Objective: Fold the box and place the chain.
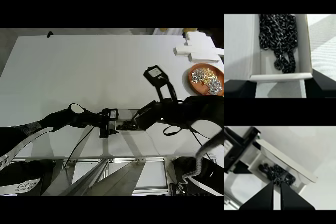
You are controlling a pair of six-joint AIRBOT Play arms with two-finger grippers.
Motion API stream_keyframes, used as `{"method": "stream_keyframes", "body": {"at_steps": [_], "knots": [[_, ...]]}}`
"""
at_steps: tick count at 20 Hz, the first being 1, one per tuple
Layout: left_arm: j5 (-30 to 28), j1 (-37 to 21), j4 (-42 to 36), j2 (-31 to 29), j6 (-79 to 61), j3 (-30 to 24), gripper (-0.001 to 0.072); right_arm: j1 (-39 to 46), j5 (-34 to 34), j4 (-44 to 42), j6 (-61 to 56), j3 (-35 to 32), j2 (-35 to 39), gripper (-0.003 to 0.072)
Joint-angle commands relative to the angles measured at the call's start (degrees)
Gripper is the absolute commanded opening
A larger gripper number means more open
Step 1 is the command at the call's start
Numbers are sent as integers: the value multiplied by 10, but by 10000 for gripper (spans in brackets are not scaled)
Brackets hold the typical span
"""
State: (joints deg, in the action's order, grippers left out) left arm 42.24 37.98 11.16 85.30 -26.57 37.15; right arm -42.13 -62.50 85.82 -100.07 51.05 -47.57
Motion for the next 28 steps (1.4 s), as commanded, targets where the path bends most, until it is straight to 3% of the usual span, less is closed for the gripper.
{"method": "stream_keyframes", "body": {"at_steps": [1,8,12,18,19,21,25,28], "knots": [[0,0,0,0,0,0,220,-1,-31,7,1,0,-57,19],[0,0,0,0,0,0,220,-1,-27,-25,31,0,-127,26],[0,0,0,0,0,0,220,1,-32,-61,73,2,-143,299],[0,0,0,0,0,0,220,56,-74,-82,175,150,-147,287],[0,0,0,0,0,0,220,76,-67,-82,198,163,-153,248],[0,0,0,0,0,0,220,113,-45,-82,254,165,-174,32],[0,0,0,0,0,0,220,129,-37,-85,320,162,-263,18],[0,0,0,0,0,0,220,106,22,-111,388,111,-276,17]]}}
